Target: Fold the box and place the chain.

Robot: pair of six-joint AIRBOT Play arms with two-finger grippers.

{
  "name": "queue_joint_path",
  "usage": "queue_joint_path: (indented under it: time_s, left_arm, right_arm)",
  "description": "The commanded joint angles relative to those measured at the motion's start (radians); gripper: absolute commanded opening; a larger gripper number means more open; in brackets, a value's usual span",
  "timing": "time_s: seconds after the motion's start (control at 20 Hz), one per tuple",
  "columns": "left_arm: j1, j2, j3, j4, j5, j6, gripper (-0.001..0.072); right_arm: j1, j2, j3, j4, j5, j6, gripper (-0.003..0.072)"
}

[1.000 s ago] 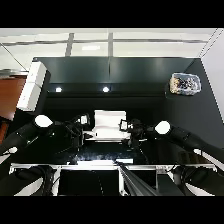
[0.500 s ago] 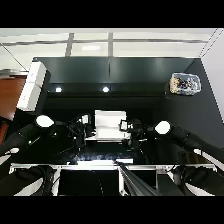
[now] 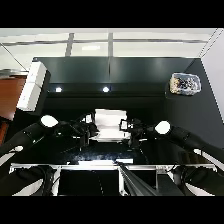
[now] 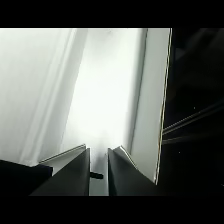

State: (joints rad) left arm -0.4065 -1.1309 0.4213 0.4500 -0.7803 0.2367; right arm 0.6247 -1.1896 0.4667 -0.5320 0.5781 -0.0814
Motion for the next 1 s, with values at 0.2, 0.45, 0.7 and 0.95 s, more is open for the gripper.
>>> queue_joint_path:
  time_s: [0.2,0.45,0.7,0.95]
  left_arm:
    - [-0.010,-0.002,0.001,-0.002,0.010,0.000,0.0182]
    - [-0.017,-0.002,0.002,0.009,0.014,0.000,0.0249]
    - [-0.017,-0.002,0.002,0.010,0.013,0.000,0.0243]
    - [-0.017,-0.002,0.002,0.009,0.013,0.000,0.0420]
  right_arm:
    - [0.000,0.000,0.001,0.000,0.002,0.000,0.0392]
    - [0.000,0.000,0.001,0.000,0.002,0.000,0.0393]
    - [0.001,-0.001,0.001,0.000,0.002,0.000,0.0393]
    - [0.000,0.000,0.001,0.000,0.002,0.000,0.0393]
